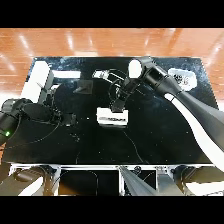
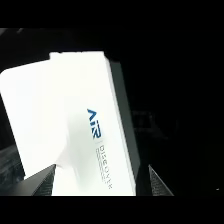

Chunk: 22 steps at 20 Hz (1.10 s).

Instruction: Fold the box and place the chain.

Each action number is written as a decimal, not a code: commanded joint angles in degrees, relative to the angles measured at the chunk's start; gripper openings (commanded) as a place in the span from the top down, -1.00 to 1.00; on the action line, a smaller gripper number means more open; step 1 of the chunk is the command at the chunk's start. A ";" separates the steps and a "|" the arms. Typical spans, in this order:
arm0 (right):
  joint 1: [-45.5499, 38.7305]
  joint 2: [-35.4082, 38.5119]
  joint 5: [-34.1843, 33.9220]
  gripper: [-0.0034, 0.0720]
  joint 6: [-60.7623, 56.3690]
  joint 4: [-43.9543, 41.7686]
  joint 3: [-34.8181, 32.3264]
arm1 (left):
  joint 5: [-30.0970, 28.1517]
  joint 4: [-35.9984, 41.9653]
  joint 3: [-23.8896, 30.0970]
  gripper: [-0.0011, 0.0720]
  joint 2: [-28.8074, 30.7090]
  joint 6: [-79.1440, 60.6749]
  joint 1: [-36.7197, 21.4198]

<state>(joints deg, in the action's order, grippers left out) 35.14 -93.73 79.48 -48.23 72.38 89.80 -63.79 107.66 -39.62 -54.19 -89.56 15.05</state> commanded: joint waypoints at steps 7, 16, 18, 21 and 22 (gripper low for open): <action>-0.02 -0.11 4.15 -0.96 1.46 -0.42 -0.96 | -0.02 -0.02 0.02 -0.52 -0.04 -0.02 0.04; -0.02 -0.11 1.27 -0.96 3.10 0.68 -3.54 | 0.00 -0.02 0.02 -0.52 -0.04 -0.02 0.04; -0.02 -0.17 1.27 -0.96 3.10 0.70 -3.54 | 0.07 -0.02 0.02 -0.52 -0.04 -0.02 0.04; -0.02 -0.85 1.36 -0.95 3.10 0.70 -3.56 | 0.48 0.00 0.02 -0.52 -0.37 -0.02 0.04; -0.02 -1.20 1.33 -0.95 3.08 0.68 -3.56 | 0.52 0.00 0.02 -0.52 -0.57 -0.02 0.04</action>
<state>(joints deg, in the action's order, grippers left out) 35.14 -94.37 80.99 -45.19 72.97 86.28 -63.53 107.66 -39.62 -54.43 -89.56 15.05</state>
